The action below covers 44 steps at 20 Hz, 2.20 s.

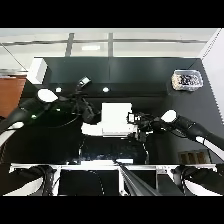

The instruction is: Fold the box and place the chain.

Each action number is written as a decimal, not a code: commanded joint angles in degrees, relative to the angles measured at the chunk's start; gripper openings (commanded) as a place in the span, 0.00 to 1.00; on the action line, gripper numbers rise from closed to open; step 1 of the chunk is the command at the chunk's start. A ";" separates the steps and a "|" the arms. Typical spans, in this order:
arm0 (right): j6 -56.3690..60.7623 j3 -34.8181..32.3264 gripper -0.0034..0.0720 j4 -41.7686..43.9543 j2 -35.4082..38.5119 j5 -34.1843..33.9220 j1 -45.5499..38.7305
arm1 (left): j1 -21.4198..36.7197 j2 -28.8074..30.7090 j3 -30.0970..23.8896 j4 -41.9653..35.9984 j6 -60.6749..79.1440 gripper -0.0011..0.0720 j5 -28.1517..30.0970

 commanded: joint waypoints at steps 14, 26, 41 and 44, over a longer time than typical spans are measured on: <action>-0.04 -0.02 0.60 0.00 -0.04 -0.07 0.04 | -8.83 -2.03 -6.12 8.74 32.46 0.74 2.38; -0.04 -0.02 0.60 0.00 -0.04 -0.07 0.04 | -9.46 -2.16 -6.14 0.46 32.48 0.32 5.31; -0.02 -0.02 0.60 0.02 -0.04 -0.07 0.04 | -11.30 -6.45 -6.08 -3.37 32.92 0.16 6.12; -0.02 -0.02 0.60 0.02 -0.04 -0.07 0.04 | -11.45 -6.25 -6.08 -2.25 32.46 0.45 6.03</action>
